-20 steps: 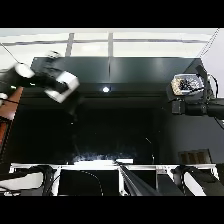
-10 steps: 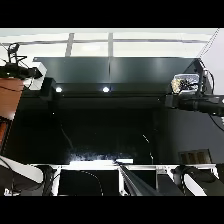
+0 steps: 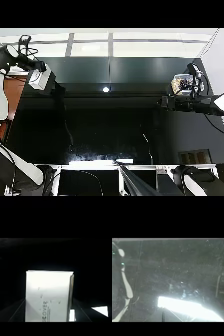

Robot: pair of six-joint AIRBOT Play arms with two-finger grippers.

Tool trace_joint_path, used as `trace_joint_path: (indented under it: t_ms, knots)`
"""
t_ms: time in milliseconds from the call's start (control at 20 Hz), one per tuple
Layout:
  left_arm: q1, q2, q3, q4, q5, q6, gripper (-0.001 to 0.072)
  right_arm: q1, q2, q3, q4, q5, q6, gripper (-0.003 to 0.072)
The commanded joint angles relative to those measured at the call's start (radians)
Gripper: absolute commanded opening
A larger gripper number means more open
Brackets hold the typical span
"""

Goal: Fold the box and place the chain.

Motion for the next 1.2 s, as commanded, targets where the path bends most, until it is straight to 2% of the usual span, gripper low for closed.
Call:
trace_joint_path:
  t_ms: [0,100,150,200,250,300,350,450,500,650,750,800,900,1150]
  knots:
    - [0.009,0.018,0.160,0.034,-0.301,-0.103,0.0712,0.002,0.000,0.004,-0.011,0.030,0.010,0.0012]
    - [0.037,0.100,0.138,-0.034,-0.405,-0.241,0.0680,0.002,0.000,0.029,-0.058,0.074,0.010,0.0012]
    - [0.049,0.145,0.105,-0.054,-0.472,-0.325,0.0493,0.002,0.000,0.052,-0.105,0.111,0.010,0.0012]
    - [0.056,0.193,0.056,-0.066,-0.535,-0.343,0.0195,0.002,0.002,0.079,-0.157,0.164,0.011,0.0011]
    - [0.056,0.253,-0.012,-0.074,-0.571,-0.339,0.0026,0.002,0.006,0.099,-0.195,0.208,0.015,0.0011]
    - [0.050,0.330,-0.098,-0.099,-0.558,-0.317,0.0024,0.002,0.019,0.109,-0.242,0.243,0.031,0.0011]
    - [0.038,0.420,-0.203,-0.132,-0.490,-0.304,0.0024,0.002,0.038,0.109,-0.297,0.259,0.052,0.0011]
    - [-0.003,0.651,-0.468,-0.215,-0.269,-0.237,0.0024,0.002,0.102,0.096,-0.391,0.230,0.064,0.0010]
    - [-0.036,0.787,-0.620,-0.249,-0.157,-0.200,0.0024,0.002,0.157,0.066,-0.373,0.157,-0.007,0.0010]
    - [-0.153,1.154,-1.061,-0.261,0.119,-0.188,0.0024,0.002,0.345,-0.134,-0.361,-0.195,-0.009,0.0010]
    - [-0.208,1.330,-1.304,-0.261,0.252,-0.188,0.0024,0.002,0.371,-0.256,-0.362,-0.316,-0.008,0.0011]
    - [-0.224,1.387,-1.386,-0.261,0.269,-0.188,0.0024,0.002,0.366,-0.289,-0.365,-0.331,-0.009,0.0011]
    - [-0.228,1.431,-1.463,-0.261,0.262,-0.188,0.0024,0.002,0.364,-0.315,-0.379,-0.321,-0.009,0.0012]
    - [-0.228,1.432,-1.472,-0.269,0.267,-0.192,0.0025,0.002,0.364,-0.315,-0.384,-0.314,-0.009,0.0013]
